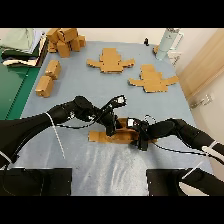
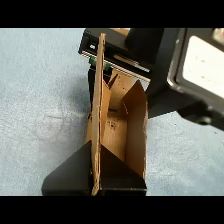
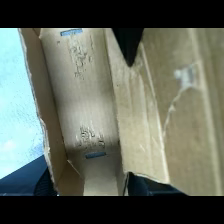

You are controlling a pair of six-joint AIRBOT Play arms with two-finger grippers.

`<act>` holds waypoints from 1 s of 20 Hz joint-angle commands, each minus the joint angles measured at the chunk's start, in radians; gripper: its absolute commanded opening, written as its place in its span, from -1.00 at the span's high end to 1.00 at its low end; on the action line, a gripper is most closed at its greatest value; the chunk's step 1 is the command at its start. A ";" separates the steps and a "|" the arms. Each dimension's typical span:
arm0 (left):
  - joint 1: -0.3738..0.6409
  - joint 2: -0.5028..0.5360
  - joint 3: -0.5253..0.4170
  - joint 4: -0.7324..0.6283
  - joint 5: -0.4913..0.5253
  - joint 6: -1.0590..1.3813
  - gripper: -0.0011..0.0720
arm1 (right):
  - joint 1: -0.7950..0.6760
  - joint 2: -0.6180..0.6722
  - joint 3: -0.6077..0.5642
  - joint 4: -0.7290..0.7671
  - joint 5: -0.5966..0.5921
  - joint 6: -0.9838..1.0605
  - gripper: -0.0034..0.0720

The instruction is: Fold the box.

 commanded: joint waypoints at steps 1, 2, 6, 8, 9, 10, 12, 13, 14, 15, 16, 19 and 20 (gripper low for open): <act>0.000 0.000 0.001 0.002 -0.001 -0.006 0.93 | 0.001 0.001 0.001 -0.012 -0.005 -0.001 -0.43; 0.000 -0.002 0.001 0.002 0.004 -0.012 0.93 | 0.001 0.001 0.001 -0.014 -0.005 -0.001 -0.43; 0.001 -0.004 0.001 0.066 0.010 -0.050 -0.36 | 0.001 0.001 0.001 -0.014 -0.005 -0.001 -0.43; 0.017 0.005 0.001 0.143 0.001 -0.164 -0.54 | 0.001 0.001 0.001 -0.014 -0.005 -0.001 -0.43; 0.029 0.014 0.001 0.188 -0.008 -0.226 -0.54 | 0.001 0.001 0.001 -0.014 -0.006 -0.001 -0.43; 0.047 0.028 0.001 0.241 -0.024 -0.293 -0.54 | 0.001 0.001 0.001 -0.014 -0.007 -0.002 -0.43; 0.085 0.063 0.001 0.348 -0.063 -0.414 -0.54 | 0.001 0.006 0.001 -0.014 -0.008 -0.002 -0.43; 0.107 0.083 0.001 0.402 -0.082 -0.472 -0.54 | 0.001 0.015 0.002 -0.014 -0.008 -0.009 -0.43; 0.127 0.096 0.001 0.444 -0.097 -0.534 -0.54 | 0.002 0.024 0.005 -0.014 -0.009 -0.023 -0.43; 0.147 0.105 0.001 0.467 -0.116 -0.581 -0.54 | 0.001 0.030 0.008 -0.014 -0.008 -0.024 -0.43; 0.167 0.107 0.001 0.472 -0.141 -0.606 -0.54 | 0.002 0.031 0.008 -0.013 -0.008 -0.024 -0.43; 0.190 0.104 0.001 0.470 -0.190 -0.621 -0.54 | 0.002 0.030 0.007 0.017 -0.008 -0.053 -0.43; 0.188 0.104 0.001 0.466 -0.200 -0.621 -0.53 | 0.002 0.029 0.007 0.021 -0.008 -0.069 -0.43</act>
